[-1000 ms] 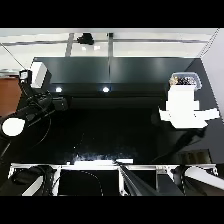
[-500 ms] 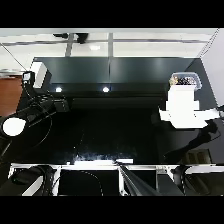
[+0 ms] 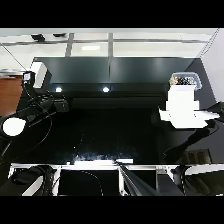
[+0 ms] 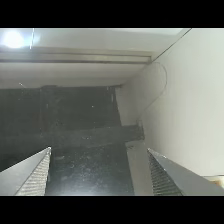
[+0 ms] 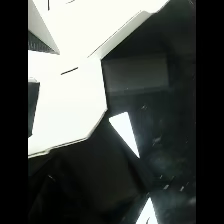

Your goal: Fold the box and place the chain.

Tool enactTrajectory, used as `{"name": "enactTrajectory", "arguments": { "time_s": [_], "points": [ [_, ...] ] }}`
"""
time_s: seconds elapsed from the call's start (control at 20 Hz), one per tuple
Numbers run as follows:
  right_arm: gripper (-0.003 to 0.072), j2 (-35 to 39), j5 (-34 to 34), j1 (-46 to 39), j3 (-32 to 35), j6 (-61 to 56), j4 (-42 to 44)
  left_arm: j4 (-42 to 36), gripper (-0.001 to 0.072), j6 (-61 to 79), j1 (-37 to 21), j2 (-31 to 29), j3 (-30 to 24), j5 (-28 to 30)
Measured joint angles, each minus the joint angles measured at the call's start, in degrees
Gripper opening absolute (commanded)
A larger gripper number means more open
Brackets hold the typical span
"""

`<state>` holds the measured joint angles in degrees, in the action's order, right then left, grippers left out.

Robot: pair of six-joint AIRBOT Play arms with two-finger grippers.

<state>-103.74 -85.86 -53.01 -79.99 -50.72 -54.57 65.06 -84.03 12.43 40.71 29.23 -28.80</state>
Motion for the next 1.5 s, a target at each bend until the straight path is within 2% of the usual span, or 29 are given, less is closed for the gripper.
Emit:
{"name": "enactTrajectory", "arguments": {
  "time_s": [0.1,0.15,0.2,0.25,0.3,0.35,0.45,0.85,1.05,1.2,1.3,1.5],
  "points": [
    [0.0720,-0.07,0.46,0.31,0.00,0.46,0.28,0.00,0.0706,0.00,0.00,0.00,0.00,-0.02],
    [0.0606,-0.07,0.72,0.37,0.00,0.63,0.44,0.00,0.0706,0.00,0.00,0.00,0.00,-0.02],
    [0.0434,-0.13,1.38,0.48,0.00,0.87,0.72,0.00,0.0706,0.00,0.00,0.00,0.00,-0.02],
    [0.0324,-0.24,2.36,0.48,0.00,0.94,0.85,0.00,0.0706,0.00,0.00,0.00,0.00,-0.02],
    [0.0183,-0.17,1.88,0.55,0.00,1.31,1.38,0.00,0.0706,-0.02,0.00,0.00,0.00,0.00],
    [0.0182,-0.17,1.81,0.59,0.00,1.79,1.70,0.00,0.0706,-0.02,0.00,0.00,0.00,0.00],
    [0.0008,-0.17,0.59,0.59,0.00,3.04,2.10,0.00,0.0706,0.00,0.00,0.00,0.00,0.00],
    [0.0013,0.61,-6.84,3.28,0.79,5.03,9.60,-0.02,0.0706,-0.02,0.00,0.00,0.00,0.00],
    [0.0013,5.35,-6.12,9.57,5.84,3.41,12.83,-0.02,0.0706,-0.02,0.00,0.00,0.00,0.02],
    [0.0013,12.11,-2.89,15.89,13.03,2.32,15.26,-0.02,0.0706,-0.02,0.00,0.00,0.00,0.02],
    [0.0013,18.34,1.97,20.20,19.69,1.29,18.34,-0.02,0.0704,-0.04,0.00,0.00,0.00,0.04],
    [0.0013,33.73,14.23,29.33,37.31,0.83,28.24,-0.02,0.0704,-0.61,0.00,0.00,0.00,0.13]
  ]
}}
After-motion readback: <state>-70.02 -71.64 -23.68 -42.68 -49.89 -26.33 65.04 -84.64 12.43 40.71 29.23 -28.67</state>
